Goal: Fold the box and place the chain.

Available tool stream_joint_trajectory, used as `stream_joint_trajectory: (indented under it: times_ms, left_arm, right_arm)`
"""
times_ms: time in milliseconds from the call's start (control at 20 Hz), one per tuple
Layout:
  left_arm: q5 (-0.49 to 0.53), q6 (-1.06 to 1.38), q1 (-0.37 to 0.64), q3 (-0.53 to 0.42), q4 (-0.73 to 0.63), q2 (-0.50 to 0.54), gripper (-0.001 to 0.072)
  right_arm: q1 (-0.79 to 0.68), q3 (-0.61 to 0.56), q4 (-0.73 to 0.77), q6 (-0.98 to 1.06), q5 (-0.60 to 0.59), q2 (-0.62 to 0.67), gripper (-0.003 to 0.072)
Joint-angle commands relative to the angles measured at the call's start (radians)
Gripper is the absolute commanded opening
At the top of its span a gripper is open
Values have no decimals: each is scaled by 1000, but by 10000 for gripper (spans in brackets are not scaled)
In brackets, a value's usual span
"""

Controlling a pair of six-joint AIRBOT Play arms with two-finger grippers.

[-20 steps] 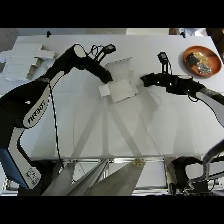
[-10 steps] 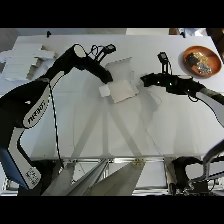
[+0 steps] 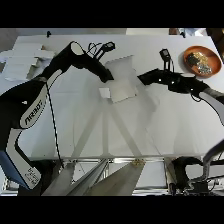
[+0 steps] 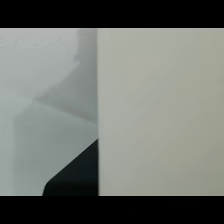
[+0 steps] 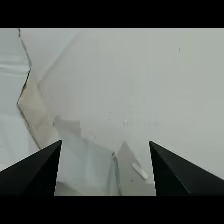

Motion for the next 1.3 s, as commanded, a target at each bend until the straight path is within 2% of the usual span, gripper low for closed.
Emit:
stream_joint_trajectory:
  times_ms: [0, 200, 450, 600, 800, 1100, 1250]
  left_arm:
    - [-118, 106, 19, 0, -53, 29, 6]
    - [-270, 136, 11, 0, -66, 31, 5]
    - [-274, 223, -19, 0, -66, 31, 4]
    - [-232, 278, -43, 0, -44, 26, 3]
    - [-115, 273, -87, -1, 84, 4, 1]
    - [-66, 157, -87, -3, 65, -89, -2]
    - [-10, 155, -87, -12, 25, -106, -2]
  right_arm:
    - [-54, 0, -39, 1, -4, 106, 631]
    - [-194, 0, -109, 1, -21, 258, 625]
    - [-354, 0, -120, 0, -18, 353, 626]
    - [-397, 0, -120, 0, -18, 355, 626]
    - [-409, 0, -120, 0, -17, 355, 626]
    - [-409, 0, -120, 0, -15, 355, 626]
    - [-409, 0, -120, 0, -15, 355, 626]
